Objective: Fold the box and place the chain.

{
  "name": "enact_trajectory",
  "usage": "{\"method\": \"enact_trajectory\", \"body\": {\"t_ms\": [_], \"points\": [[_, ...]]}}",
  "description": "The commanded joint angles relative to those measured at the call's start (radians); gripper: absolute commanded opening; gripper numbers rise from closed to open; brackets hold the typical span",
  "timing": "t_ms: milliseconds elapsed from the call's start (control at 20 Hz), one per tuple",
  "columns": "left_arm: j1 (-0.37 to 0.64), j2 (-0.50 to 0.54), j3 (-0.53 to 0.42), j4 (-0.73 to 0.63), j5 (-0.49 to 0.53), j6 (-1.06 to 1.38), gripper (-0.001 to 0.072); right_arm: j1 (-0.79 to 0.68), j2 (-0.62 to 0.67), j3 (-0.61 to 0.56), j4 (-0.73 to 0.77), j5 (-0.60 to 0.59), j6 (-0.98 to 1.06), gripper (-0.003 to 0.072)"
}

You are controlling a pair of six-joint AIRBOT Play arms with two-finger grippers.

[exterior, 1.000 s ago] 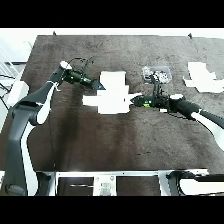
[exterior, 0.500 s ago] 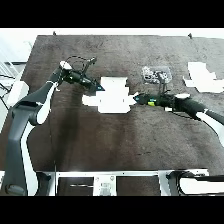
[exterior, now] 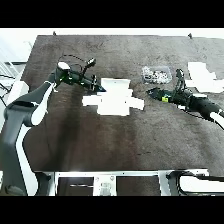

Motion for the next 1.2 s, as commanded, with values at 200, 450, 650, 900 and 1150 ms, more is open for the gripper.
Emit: {"method": "enact_trajectory", "body": {"t_ms": [200,450,650,900,1150], "points": [[0.000,0.051,-0.182,-0.048,0.156,0.275,0.0016,-0.006,0.001,0.000,0.005,-0.014,-0.016,0.0369],[-0.002,0.050,-0.222,-0.046,0.188,0.305,0.0016,0.018,0.000,0.000,0.005,-0.015,-0.045,0.0369],[-0.002,0.050,-0.222,-0.042,0.192,0.312,0.0018,0.024,0.000,0.000,0.005,-0.015,-0.066,0.0370],[-0.002,0.050,-0.224,-0.040,0.203,0.311,0.0021,0.024,0.003,0.000,0.017,-0.013,-0.144,0.0371],[-0.002,0.050,-0.224,-0.043,0.205,0.311,0.0022,0.032,0.111,-0.021,0.061,0.061,-0.256,0.0370]]}}
